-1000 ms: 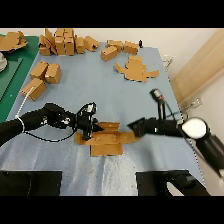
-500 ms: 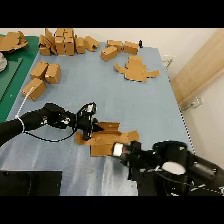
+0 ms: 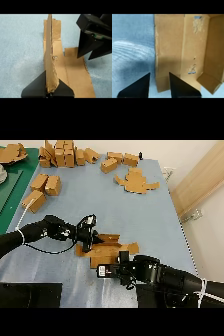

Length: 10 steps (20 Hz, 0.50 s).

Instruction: Fold the box.

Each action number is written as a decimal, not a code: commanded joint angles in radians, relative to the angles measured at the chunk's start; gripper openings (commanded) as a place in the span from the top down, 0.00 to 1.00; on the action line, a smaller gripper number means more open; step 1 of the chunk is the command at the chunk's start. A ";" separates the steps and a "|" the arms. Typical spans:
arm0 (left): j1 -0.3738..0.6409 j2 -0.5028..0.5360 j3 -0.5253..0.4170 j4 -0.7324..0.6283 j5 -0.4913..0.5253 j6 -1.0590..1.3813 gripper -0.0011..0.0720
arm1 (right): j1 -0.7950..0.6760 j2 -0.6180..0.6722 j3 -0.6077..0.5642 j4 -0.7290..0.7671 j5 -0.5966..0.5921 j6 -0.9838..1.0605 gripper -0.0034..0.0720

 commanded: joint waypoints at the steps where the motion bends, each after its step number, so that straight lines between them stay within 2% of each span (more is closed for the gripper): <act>1: 0.001 0.000 0.000 0.000 0.000 0.000 0.97 | 0.003 -0.020 0.000 -0.112 -0.046 0.047 0.61; 8: 0.001 0.000 0.000 0.000 0.000 0.000 0.97 | 0.003 -0.019 0.004 -0.142 -0.048 0.054 0.61; 10: 0.001 0.000 0.000 0.000 0.000 0.000 0.97 | 0.003 -0.008 0.014 -0.180 -0.045 0.114 0.61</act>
